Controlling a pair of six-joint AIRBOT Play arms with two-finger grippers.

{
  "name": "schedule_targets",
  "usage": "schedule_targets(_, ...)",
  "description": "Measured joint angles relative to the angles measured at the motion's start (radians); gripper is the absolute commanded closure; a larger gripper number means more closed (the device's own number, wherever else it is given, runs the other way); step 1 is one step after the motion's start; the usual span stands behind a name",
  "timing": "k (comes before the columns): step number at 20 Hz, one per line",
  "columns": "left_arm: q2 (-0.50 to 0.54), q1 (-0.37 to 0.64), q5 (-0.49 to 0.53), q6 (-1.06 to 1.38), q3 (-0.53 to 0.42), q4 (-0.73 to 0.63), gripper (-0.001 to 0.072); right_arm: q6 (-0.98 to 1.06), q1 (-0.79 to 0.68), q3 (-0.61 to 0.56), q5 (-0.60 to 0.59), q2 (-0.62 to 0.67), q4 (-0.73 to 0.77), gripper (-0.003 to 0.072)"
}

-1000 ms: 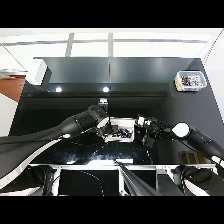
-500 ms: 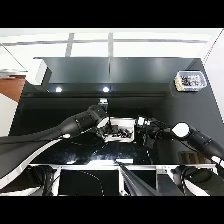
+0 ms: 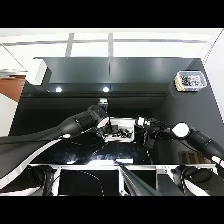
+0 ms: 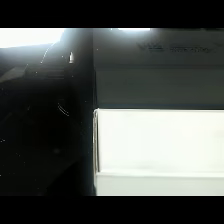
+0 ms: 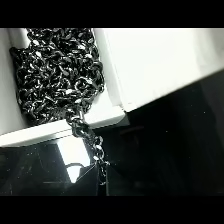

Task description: Fold the box and place the chain.

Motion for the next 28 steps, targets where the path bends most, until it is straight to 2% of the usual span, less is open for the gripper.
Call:
schedule_targets(3,0.000,0.000,0.000,0.000,0.000,0.000,0.0678,0.031,0.000,0.006,0.001,0.003,-0.013,0.0646)
schedule_targets(7,0.000,0.000,0.000,0.000,0.000,0.000,0.0678,0.185,0.000,0.071,0.047,0.029,-0.072,0.0646)
schedule_targets(12,0.000,0.000,-0.003,0.000,0.000,0.000,0.0677,0.386,0.000,0.224,0.243,0.095,-0.116,0.0645)
schedule_targets(15,0.000,0.000,-0.004,0.000,0.000,0.000,0.0677,0.487,0.000,0.294,0.378,0.114,-0.069,0.0645)
schedule_targets(18,0.000,-0.001,-0.004,0.000,0.000,0.000,0.0677,0.550,0.000,0.322,0.447,0.121,0.007,0.0643)
schedule_targets(19,0.000,0.000,-0.005,0.000,0.000,0.000,0.0678,0.566,0.000,0.327,0.457,0.122,0.028,0.0554)
schedule_targets(21,0.000,-0.001,-0.005,0.000,0.000,0.000,0.0678,0.598,0.000,0.333,0.463,0.124,0.045,0.0239)
schedule_targets(22,0.000,0.000,-0.005,-0.001,0.000,0.000,0.0678,0.615,0.000,0.335,0.465,0.124,0.044,0.0179)
schedule_targets(27,0.000,0.000,-0.003,-0.016,0.000,0.000,0.0675,0.700,-0.050,0.347,0.505,0.126,-0.058,0.0171)
schedule_targets(28,0.000,-0.001,-0.003,-0.019,0.000,0.000,0.0649,0.714,-0.070,0.350,0.521,0.126,-0.071,0.0171)
